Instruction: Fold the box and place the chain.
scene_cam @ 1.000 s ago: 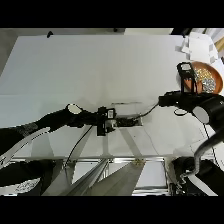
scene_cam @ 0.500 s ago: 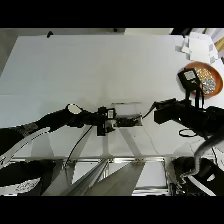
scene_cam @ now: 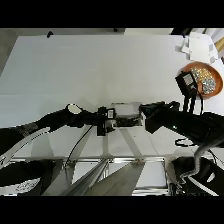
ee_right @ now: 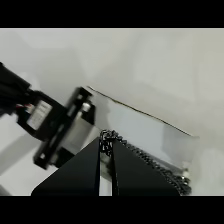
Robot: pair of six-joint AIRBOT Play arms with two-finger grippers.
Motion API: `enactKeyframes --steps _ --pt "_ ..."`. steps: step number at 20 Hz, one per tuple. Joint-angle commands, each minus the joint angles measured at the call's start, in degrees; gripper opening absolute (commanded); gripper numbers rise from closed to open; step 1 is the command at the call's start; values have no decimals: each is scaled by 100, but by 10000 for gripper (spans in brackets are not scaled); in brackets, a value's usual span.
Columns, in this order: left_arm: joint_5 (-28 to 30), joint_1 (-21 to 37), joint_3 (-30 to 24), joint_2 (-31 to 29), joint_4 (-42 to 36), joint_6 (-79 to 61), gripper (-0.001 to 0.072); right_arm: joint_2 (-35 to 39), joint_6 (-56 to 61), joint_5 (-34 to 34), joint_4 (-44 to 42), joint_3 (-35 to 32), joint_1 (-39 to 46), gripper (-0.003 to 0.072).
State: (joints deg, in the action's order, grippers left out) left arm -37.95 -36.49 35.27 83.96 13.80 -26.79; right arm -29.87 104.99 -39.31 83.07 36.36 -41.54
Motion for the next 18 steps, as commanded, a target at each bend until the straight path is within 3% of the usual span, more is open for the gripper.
enactKeyframes --steps 1,8,18 --pt "0 -4 4 0 2 0 69 9 -9 490 -382 7 -66 21" --pt "0 -4 4 0 2 0 69 9 -33 1082 -726 7 -66 21" --pt "0 -4 4 0 2 0 69 -273 -52 1008 -717 4 -66 21"
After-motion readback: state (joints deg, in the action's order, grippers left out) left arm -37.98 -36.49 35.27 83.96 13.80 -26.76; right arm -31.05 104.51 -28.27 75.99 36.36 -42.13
